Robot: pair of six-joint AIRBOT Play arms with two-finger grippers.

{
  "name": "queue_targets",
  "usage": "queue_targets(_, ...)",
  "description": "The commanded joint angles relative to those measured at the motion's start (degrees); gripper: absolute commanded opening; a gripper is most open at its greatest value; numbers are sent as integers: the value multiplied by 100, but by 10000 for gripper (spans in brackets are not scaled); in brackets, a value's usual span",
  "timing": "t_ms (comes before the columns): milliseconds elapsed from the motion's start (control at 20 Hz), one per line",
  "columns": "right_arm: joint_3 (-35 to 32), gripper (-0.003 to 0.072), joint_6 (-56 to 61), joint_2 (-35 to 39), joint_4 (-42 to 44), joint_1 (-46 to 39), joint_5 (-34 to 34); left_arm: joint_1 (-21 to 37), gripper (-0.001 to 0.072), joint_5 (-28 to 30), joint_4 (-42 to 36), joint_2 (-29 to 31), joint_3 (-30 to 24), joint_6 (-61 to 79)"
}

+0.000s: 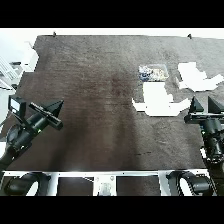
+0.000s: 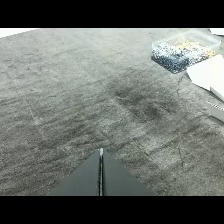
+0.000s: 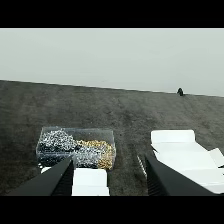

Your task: Fold the box and place the chain.

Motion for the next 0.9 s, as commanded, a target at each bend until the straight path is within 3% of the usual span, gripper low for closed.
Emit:
queue_targets(0,-2,500,0,0,0,7,0,-2,21,0,2,4,-2,2)
queue_targets(400,310,501,-44,-258,-146,-2,136,-2,21,0,2,4,-2,2)
queue_targets(650,1526,499,-44,-2546,-131,-621,389,-2,21,-7,2,4,-2,2)
queue_targets(850,2804,498,758,-4564,-374,-1733,2131,-2,21,7,2,4,-2,2)
